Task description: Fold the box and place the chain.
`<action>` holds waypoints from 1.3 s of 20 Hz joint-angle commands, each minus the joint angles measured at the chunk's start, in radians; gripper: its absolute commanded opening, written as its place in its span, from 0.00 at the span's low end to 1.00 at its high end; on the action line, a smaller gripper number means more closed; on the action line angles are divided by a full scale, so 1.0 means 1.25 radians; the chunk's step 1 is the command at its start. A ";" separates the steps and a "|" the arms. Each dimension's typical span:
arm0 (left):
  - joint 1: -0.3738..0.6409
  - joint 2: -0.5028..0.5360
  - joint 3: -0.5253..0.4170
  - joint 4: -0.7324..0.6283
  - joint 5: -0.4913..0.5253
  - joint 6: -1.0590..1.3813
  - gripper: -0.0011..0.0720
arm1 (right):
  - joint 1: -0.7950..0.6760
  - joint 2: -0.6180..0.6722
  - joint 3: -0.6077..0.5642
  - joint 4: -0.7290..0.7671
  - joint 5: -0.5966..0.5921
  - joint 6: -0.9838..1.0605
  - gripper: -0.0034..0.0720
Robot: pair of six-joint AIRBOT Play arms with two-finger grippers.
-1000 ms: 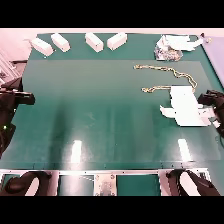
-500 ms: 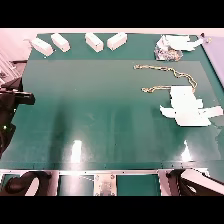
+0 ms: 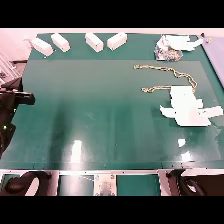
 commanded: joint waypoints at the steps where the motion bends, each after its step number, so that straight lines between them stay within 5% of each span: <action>1: 0.000 0.000 0.000 0.000 0.000 0.000 0.04 | -0.001 -0.121 0.161 -0.021 0.180 0.037 0.66; 10: 0.000 0.000 0.000 0.000 0.000 0.000 0.04 | 0.011 -0.240 0.217 -0.022 0.237 0.031 0.66; 26: 0.000 0.000 0.000 0.000 0.000 0.000 0.04 | 0.031 -0.288 0.217 -0.049 0.246 0.005 0.66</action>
